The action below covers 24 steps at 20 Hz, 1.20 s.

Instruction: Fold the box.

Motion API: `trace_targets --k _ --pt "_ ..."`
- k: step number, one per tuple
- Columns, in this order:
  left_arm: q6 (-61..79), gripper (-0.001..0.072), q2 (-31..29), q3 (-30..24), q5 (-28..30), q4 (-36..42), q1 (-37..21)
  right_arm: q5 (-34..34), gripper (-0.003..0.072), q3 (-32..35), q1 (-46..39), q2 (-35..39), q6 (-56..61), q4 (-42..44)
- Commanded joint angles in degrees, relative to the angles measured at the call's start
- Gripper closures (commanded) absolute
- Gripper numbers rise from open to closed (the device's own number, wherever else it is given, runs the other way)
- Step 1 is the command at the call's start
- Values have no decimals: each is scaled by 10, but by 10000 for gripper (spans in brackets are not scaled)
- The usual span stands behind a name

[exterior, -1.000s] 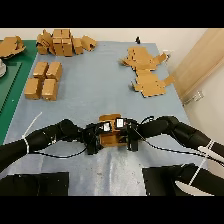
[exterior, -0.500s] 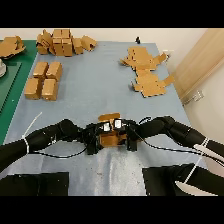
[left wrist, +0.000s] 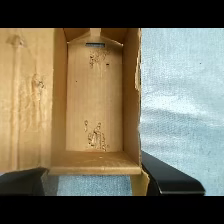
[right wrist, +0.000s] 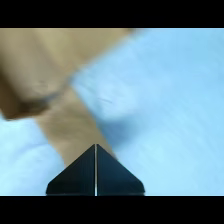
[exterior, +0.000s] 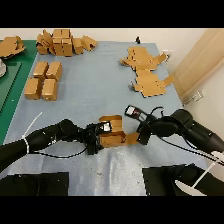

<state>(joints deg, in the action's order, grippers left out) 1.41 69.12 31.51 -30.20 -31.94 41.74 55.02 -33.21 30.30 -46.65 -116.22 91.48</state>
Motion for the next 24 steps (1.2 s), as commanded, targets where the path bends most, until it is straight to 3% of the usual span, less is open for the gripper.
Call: trace_targets --k 1,2,4,8,11,14,16,24 --pt "1 192 0 0 1 -1 0 69 682 -11 -41 67 304 -241" --pt "1 192 0 0 1 -1 0 102 682 -11 -65 71 344 -279" --pt "1 192 0 0 1 -1 0 128 682 -8 -128 60 353 -246" --pt "1 192 0 0 1 -1 0 79 683 7 -217 -1 316 -3" --pt "1 192 0 0 1 -1 0 40 683 26 -221 -67 259 157" --pt "1 192 0 0 1 -1 0 23 683 35 -221 -119 204 262" --pt "1 192 0 0 1 -1 0 22 683 35 -221 -129 181 303" --pt "1 192 0 0 1 0 0 26 683 36 -185 -129 176 333"
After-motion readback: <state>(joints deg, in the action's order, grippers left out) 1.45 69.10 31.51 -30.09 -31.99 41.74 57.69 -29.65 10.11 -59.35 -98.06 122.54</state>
